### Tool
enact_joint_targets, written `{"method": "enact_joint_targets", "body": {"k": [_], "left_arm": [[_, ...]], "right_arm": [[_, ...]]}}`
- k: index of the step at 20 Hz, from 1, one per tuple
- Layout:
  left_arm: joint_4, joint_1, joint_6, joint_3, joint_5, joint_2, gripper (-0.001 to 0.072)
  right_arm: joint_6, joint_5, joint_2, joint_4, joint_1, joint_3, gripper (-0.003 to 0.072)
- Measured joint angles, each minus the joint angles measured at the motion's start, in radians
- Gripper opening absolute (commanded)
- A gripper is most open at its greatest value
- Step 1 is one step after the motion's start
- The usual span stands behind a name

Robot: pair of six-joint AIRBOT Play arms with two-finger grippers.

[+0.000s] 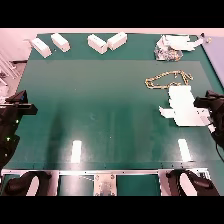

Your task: Fold the box and place the chain.

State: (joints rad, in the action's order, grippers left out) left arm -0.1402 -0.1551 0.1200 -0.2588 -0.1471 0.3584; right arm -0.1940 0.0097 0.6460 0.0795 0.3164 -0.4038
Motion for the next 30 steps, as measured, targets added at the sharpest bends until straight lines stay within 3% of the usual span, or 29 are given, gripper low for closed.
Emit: {"method": "enact_joint_targets", "body": {"k": [2,4,8,10,13,17,25,30], "left_arm": [[0.0,0.0,0.0,0.0,0.0,0.0,0.0022],[0.0,0.0,0.0,0.0,0.0,0.0,0.0022],[0.0,0.0,0.0,0.0,0.0,0.0,0.0021],[0.0,0.0,0.0,0.0,0.0,0.0,0.0021],[0.0,0.0,0.0,0.0,0.0,0.0,0.0021],[0.0,0.0,0.0,0.0,0.0,0.0,0.0022],[0.0,0.0,0.0,0.0,0.0,0.0,0.0021],[0.0,0.0,0.0,0.0,0.0,0.0,0.0022]], "right_arm": [[0.011,-0.003,0.061,0.0,0.053,-0.032,0.001],[0.024,0.001,0.095,-0.005,0.084,-0.051,0.0292],[0.008,0.031,0.172,-0.036,0.144,-0.131,0.0292],[0.027,0.104,0.237,-0.058,0.204,-0.197,0.0292],[0.196,0.271,0.355,-0.214,0.313,-0.315,0.0312],[0.558,0.55,0.542,-0.608,0.46,-0.519,0.0472],[0.971,1.085,0.878,-1.077,0.647,-1.015,0.0469],[1.026,1.369,1.1,-1.172,0.664,-1.301,0.0469]]}}
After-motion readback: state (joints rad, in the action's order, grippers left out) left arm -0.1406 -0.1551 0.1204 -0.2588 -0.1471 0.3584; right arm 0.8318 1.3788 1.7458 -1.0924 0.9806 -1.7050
